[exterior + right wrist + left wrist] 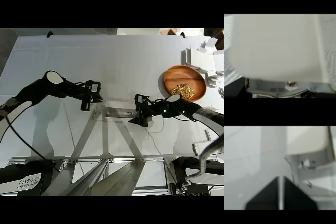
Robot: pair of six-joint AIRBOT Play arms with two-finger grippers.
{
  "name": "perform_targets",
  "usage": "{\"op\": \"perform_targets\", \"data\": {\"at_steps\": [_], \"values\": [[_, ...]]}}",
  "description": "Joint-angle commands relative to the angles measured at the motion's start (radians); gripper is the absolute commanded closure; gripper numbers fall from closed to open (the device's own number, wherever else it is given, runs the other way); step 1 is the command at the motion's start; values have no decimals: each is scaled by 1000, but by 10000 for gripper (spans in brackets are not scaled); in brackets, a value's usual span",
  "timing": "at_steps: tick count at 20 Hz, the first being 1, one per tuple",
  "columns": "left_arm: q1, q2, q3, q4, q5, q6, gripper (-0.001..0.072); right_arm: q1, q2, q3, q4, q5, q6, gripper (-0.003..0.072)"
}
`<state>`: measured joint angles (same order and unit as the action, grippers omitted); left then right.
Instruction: Fold the box and place the chain.
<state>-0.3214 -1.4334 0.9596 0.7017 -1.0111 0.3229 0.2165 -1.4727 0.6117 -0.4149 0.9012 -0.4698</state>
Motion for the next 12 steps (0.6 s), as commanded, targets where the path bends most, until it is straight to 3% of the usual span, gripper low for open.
{"op": "perform_targets", "data": {"at_steps": [1,3,6,8,12], "values": [[14,41,0,97,-140,-124,699,0,0,1,1,0,0,168],[3,38,-1,54,-231,-133,699,0,0,1,1,0,0,168],[-24,38,-1,-87,-250,-132,699,0,0,1,1,0,0,168],[-37,38,-1,-158,-194,-133,704,0,0,1,1,0,0,168],[-44,27,-1,-171,23,-207,704,0,0,1,1,0,0,168]]}}
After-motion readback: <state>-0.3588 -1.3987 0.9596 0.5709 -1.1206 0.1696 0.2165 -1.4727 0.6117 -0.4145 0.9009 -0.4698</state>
